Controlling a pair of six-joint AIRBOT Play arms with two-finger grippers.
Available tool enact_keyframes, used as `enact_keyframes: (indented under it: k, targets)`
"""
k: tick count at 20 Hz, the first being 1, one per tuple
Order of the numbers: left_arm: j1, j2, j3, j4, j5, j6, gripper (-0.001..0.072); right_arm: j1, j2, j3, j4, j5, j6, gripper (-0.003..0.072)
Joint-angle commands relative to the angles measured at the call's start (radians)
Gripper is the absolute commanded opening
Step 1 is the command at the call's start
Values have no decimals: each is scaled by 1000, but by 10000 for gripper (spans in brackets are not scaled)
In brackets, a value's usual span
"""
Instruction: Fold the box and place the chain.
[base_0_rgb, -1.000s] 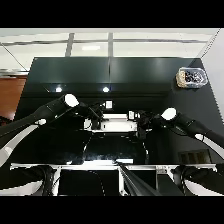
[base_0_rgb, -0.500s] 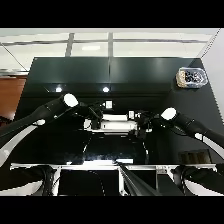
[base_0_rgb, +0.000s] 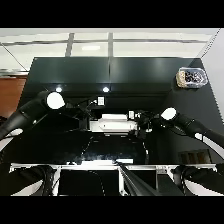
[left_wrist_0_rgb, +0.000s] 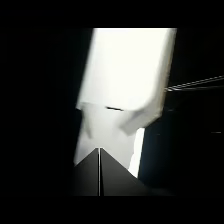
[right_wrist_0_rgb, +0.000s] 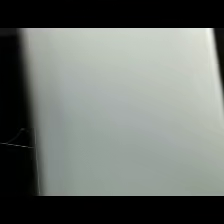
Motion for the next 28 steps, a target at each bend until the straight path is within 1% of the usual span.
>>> enact_keyframes:
  k: [1,2,3,6,7,9,11,12,13,14,15,19,21,23,24,25,27,28]
  targets:
    - [-29,31,-13,-103,-133,-178,26,1,0,-1,-1,-1,0,474]
    - [-53,18,-27,-199,-123,-172,26,1,0,-1,-2,-1,0,474]
    - [-71,5,-36,-259,-82,-137,27,1,0,-1,-1,-3,0,474]
    - [-73,-48,-56,-478,225,-111,29,1,0,-1,-1,-4,0,473]
    - [-63,-66,-56,-541,303,-93,29,1,0,-1,-1,-4,0,473]
    - [-33,-90,-56,-621,406,-29,29,1,0,-1,-1,-4,0,473]
    - [0,-109,-56,-618,468,-21,29,1,0,-1,-1,-4,0,472]
    - [14,-125,-56,-604,467,-21,29,1,0,-1,-2,-3,0,374]
    - [23,-144,-56,-575,448,-22,29,1,0,-1,-3,0,0,225]
    - [26,-168,-56,-533,416,-23,29,1,0,-1,-3,0,0,198]
    - [26,-190,-56,-509,386,-23,28,1,0,-1,-3,0,0,198]
    - [26,-249,-41,-499,272,-24,28,1,0,-1,-3,0,0,199]
    - [25,-253,-19,-421,186,-23,28,1,0,-1,-3,0,0,199]
    - [26,-252,7,-324,154,-24,33,1,0,-1,-3,-1,0,198]
    - [26,-249,23,-279,154,-31,78,1,0,-1,-3,-1,0,198]
    - [27,-242,44,-234,155,-52,80,1,0,-1,-3,-1,0,198]
    - [37,-204,88,-160,124,-162,77,1,0,-1,-3,-1,0,198]
    - [42,-170,96,-134,92,-204,54,1,0,-1,-3,-1,0,198]
